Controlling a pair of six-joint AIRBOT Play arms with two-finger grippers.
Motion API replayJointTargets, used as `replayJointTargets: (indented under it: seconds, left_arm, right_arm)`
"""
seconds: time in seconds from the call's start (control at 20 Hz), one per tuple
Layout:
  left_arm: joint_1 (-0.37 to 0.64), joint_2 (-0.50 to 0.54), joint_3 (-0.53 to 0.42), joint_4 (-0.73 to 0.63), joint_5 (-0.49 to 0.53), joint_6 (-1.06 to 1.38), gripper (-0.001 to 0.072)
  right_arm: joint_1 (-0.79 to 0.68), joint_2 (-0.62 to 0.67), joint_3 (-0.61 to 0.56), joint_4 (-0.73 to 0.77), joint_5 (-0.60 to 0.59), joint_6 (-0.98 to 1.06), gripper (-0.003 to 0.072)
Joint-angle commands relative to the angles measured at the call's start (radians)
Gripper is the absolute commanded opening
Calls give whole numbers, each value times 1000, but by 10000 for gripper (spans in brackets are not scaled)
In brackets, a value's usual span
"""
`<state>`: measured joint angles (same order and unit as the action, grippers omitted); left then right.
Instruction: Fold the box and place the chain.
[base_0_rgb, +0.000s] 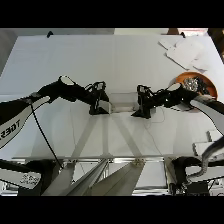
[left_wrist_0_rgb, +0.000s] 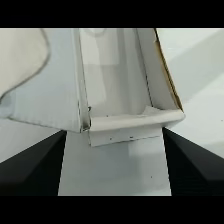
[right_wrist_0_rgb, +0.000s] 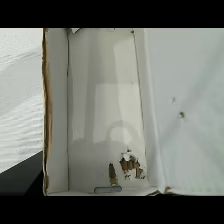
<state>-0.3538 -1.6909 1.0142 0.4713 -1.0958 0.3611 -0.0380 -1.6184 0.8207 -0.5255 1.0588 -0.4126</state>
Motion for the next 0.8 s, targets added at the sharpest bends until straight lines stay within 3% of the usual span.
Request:
replayJointTargets:
  seconds: [0.0, 0.15, 0.45, 0.75]
  left_arm:
    - [-20, -2, 0, -6, 47, -57, 666]
    - [-18, -1, 0, 58, 50, -67, 665]
    - [-18, -1, 0, 61, 90, -66, 665]
    - [-24, 0, 0, 61, 35, -66, 708]
  right_arm:
    - [1, 0, 0, 2, 0, 3, 519]
    - [1, 0, 0, 2, 0, 3, 519]
    - [1, 0, 0, 2, 0, 3, 519]
    - [1, 0, 0, 2, 0, 3, 519]
